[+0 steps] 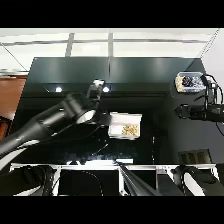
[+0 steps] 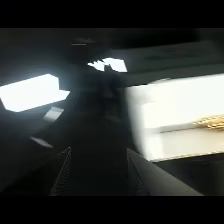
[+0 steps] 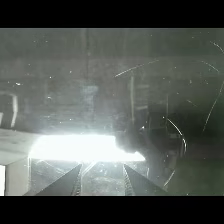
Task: Fold the box and place the chain.
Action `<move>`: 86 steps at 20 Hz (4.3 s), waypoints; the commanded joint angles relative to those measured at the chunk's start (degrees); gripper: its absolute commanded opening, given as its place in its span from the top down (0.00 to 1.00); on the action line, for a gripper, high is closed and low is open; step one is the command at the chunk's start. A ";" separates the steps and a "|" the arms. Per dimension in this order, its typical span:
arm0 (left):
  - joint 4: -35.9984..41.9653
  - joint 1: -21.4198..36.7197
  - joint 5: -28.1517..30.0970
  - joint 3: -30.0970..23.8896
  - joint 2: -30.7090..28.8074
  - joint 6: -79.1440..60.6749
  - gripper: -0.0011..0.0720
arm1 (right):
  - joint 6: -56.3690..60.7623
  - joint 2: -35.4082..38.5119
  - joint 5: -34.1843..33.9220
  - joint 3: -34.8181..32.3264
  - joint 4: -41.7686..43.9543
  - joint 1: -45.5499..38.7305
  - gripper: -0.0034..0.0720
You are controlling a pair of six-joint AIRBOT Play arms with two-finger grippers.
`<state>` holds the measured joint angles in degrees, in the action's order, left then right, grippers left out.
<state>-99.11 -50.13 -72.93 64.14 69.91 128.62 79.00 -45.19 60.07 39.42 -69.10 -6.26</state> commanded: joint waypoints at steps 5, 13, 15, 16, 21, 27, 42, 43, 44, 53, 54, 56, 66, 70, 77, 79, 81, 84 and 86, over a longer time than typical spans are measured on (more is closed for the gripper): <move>6.05 22.73 11.82 -22.29 -20.46 -6.01 0.29 | 1.36 0.04 2.49 0.02 0.13 -0.02 0.53; 62.53 32.09 23.56 -37.94 -19.19 -87.71 0.01 | 4.83 0.04 2.73 0.02 0.11 0.00 0.53; 62.07 30.73 24.68 -37.92 -18.16 -102.27 0.01 | 5.68 0.04 2.73 0.02 0.13 0.00 0.53; 62.10 30.18 25.88 -37.97 -17.77 -108.02 0.01 | 6.19 0.04 2.82 0.02 0.24 0.00 0.53; 60.08 27.61 31.08 -36.41 -12.76 -122.51 0.01 | 6.38 0.04 2.84 0.02 1.33 0.00 0.53; 58.64 27.26 27.17 -30.14 -4.72 -131.05 0.02 | 7.85 0.04 2.86 0.02 1.60 0.00 0.53; 63.84 24.13 18.93 -22.47 7.45 -138.90 0.02 | 8.26 0.04 2.08 0.02 1.57 0.00 0.53; 63.87 23.26 18.95 -22.47 7.93 -138.88 0.02 | 8.26 0.04 1.86 0.02 1.57 0.00 0.53; 64.04 22.51 19.02 -22.47 8.50 -138.86 0.02 | 8.26 0.04 1.68 0.02 1.57 0.00 0.53; 68.72 20.63 22.91 -22.32 10.99 -138.75 0.02 | 8.24 0.04 1.53 0.02 1.55 0.00 0.53; 68.65 20.63 23.04 -22.27 10.99 -138.75 0.02 | 8.24 0.04 1.53 0.02 1.55 0.00 0.53; 68.04 20.63 23.08 -22.01 10.99 -138.75 0.02 | 8.24 0.04 1.53 0.02 1.55 0.00 0.53; 66.38 19.30 22.01 -18.56 12.07 -138.70 0.03 | 8.26 0.02 1.33 0.02 1.57 0.00 0.53; 66.25 19.02 21.68 -18.56 13.16 -138.68 0.03 | 8.26 0.02 1.36 0.02 1.57 0.00 0.53; 65.88 18.69 21.73 -18.56 13.31 -138.97 0.36 | 8.22 0.02 1.33 0.02 1.55 0.52 0.53; 65.88 18.69 21.79 -18.56 13.31 -138.97 0.35 | 8.20 -0.13 1.01 0.02 3.21 2.71 0.53; 65.88 18.69 21.79 -18.56 13.31 -138.97 0.35 | 6.36 -0.61 -1.53 0.02 9.35 6.47 0.53; 65.88 18.69 21.79 -18.56 13.31 -138.97 0.35 | 5.55 -3.06 -10.80 0.04 16.98 14.32 0.53; 65.88 18.69 21.79 -18.56 13.31 -138.97 0.35 | 4.55 -6.80 -15.10 0.09 18.29 19.39 0.04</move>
<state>-33.15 -31.42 -51.18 45.56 83.22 -10.37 85.01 -48.64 52.25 39.42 -55.88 6.76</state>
